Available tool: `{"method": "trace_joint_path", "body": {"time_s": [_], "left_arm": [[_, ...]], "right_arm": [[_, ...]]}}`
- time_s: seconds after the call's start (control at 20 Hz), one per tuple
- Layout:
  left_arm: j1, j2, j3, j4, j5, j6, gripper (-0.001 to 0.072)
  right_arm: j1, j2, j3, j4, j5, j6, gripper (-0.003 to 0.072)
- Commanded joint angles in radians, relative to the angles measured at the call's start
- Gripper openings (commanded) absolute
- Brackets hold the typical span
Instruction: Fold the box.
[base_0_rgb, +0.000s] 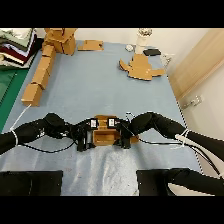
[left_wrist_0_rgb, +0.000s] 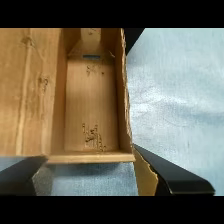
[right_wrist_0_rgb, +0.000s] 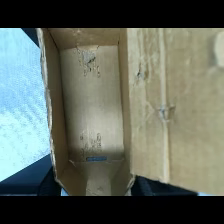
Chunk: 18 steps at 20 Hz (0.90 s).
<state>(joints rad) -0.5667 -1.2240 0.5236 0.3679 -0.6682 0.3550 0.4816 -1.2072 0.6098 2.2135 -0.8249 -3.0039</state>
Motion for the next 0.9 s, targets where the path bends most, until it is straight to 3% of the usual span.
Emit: {"method": "trace_joint_path", "body": {"time_s": [0.0, 0.45, 0.55, 0.85], "left_arm": [[-0.010, -0.002, 0.003, 0.030, 0.008, -0.007, 0.0692], [-0.045, -0.005, 0.004, 0.029, 0.074, -0.042, 0.0685], [-0.045, -0.005, 0.004, 0.029, 0.075, -0.042, 0.0577], [-0.045, -0.004, 0.004, 0.013, 0.084, -0.041, 0.0575]], "right_arm": [[0.000, -0.001, 0.000, 0.000, 0.000, 0.000, 0.0401], [0.000, -0.001, 0.000, 0.000, 0.000, 0.000, 0.0401], [0.000, -0.001, 0.000, 0.000, 0.000, 0.000, 0.0401], [0.000, -0.001, 0.000, 0.000, 0.000, 0.000, 0.0401]]}}
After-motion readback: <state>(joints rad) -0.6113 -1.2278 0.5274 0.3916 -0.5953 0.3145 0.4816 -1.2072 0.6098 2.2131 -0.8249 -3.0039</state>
